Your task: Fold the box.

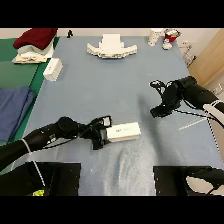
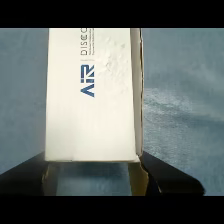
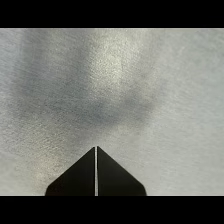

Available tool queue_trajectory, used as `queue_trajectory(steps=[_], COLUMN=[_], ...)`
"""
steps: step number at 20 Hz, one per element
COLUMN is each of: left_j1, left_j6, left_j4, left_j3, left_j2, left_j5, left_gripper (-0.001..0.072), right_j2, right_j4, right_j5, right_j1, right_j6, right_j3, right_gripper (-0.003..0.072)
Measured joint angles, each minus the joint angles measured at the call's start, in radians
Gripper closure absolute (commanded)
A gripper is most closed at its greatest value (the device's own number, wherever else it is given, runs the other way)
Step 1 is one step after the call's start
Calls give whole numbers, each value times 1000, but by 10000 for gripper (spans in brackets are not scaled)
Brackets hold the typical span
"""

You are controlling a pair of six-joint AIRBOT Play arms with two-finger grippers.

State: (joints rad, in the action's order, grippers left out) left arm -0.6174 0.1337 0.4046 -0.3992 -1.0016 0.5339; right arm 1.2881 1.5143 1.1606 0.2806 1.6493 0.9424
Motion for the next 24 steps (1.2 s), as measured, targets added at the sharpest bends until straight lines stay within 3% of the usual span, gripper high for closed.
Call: queue_trajectory(steps=[4, 7, 11, 14, 18, 24], left_j1=[215, 460, 780, 951, 1044, 1051], left_j6=[-288, -534, -687, -730, -751, -759], left_j4=[150, 322, 445, 485, 507, 511], left_j3=[-1, -1, -2, -24, -127, -391], left_j2=[130, 195, 213, 170, 19, -271], left_j5=[4, 18, 51, 37, -7, -66], left_gripper=[190, 189, 189, 189, 190, 189], right_j2=[0, 0, 0, 0, 0, 0], right_j4=[0, 0, 0, 0, 0, 1], right_j5=[0, 0, 0, 0, 0, 0], right_j1=[0, 0, 0, 0, 0, 0], right_j6=[0, 0, 0, 0, 0, 0], right_j3=[0, 0, 0, 0, 0, 0], right_gripper=[668, 668, 668, 668, 667, 667])
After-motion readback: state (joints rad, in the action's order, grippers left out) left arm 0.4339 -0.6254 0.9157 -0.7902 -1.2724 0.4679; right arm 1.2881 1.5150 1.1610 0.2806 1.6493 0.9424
